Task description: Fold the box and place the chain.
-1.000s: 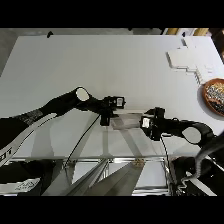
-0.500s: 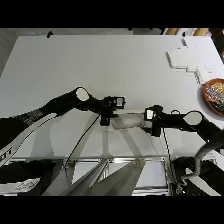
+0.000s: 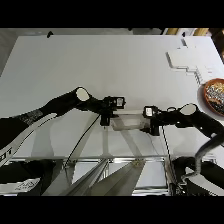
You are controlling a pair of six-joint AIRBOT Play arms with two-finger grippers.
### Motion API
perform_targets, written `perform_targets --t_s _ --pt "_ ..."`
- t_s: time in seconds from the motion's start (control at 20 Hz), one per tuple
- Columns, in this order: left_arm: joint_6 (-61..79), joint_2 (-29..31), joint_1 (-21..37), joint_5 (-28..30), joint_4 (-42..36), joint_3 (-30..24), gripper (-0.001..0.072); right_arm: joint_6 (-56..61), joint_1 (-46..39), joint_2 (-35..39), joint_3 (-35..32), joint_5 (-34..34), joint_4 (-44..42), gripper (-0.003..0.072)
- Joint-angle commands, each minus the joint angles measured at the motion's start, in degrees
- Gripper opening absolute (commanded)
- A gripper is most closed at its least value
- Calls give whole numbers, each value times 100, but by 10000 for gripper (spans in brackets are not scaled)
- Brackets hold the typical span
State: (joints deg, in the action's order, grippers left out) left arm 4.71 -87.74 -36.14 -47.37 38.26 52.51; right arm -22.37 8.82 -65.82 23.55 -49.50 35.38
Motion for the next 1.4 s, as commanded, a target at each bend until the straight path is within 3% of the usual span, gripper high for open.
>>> perform_targets --t_s 0.0,0.35,0.45,0.5,1.0,1.1,1.35 --pt "-4 -2 -2 2 -2 -2 12 -72 7 -240 9 -129 -35 635" --pt "-4 -2 -2 2 -2 -2 12 -216 170 -273 9 -59 -289 630" --pt "-4 -2 -2 2 -2 -2 12 -219 170 -275 9 -61 -284 518" --pt "-4 -2 -2 2 -2 -2 12 -221 170 -275 9 -57 -284 503" --pt "-4 -2 -2 2 -2 -2 12 -365 170 -603 9 68 -289 489" --pt "-4 -2 -2 2 -2 -2 12 -365 170 -601 9 68 -289 429" --pt "-4 -2 -2 2 -2 -2 12 -345 170 -595 9 70 -284 399"
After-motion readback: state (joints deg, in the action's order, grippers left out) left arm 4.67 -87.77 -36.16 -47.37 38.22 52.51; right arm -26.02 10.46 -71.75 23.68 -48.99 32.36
